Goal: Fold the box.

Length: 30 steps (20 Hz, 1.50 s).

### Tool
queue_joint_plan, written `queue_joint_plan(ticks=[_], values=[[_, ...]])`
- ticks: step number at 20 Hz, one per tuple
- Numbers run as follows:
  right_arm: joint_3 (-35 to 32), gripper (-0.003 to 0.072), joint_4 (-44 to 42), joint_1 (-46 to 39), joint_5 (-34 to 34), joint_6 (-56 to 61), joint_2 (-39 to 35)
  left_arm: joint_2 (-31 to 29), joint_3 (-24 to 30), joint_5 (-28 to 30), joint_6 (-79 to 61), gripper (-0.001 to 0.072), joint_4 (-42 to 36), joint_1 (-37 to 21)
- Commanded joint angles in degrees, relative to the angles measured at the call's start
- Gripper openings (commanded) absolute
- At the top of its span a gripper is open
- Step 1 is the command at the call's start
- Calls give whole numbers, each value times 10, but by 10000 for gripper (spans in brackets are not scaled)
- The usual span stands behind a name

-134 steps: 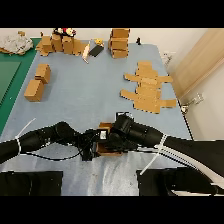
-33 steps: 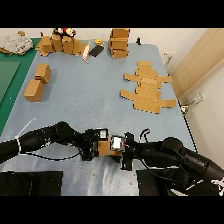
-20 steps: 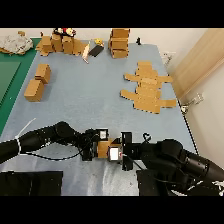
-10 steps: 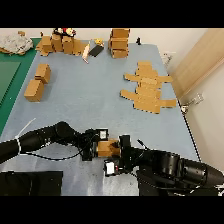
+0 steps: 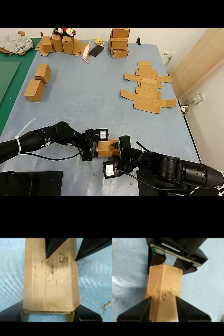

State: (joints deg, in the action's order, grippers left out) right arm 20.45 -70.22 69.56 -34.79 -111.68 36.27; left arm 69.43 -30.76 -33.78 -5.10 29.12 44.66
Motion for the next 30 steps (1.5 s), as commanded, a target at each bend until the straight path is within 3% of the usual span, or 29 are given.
queue_joint_plan(ticks=[1, 4, 13, 15, 30], values=[[0, 472, 0, 1, -11, 2, 7, 0, 0, 0, 0, 470, 0, 0], [1, 427, 11, 1, -10, 2, 27, 0, 0, 0, 0, 470, 0, 0], [32, 425, 30, 2, -34, 2, 26, 0, 0, 0, 0, 470, 0, 0], [35, 360, 31, 2, -35, 2, 26, 0, 0, 0, 0, 470, 0, 0], [60, 330, 43, 2, -45, 2, 26, 0, 0, 0, 0, 470, 0, 0]])
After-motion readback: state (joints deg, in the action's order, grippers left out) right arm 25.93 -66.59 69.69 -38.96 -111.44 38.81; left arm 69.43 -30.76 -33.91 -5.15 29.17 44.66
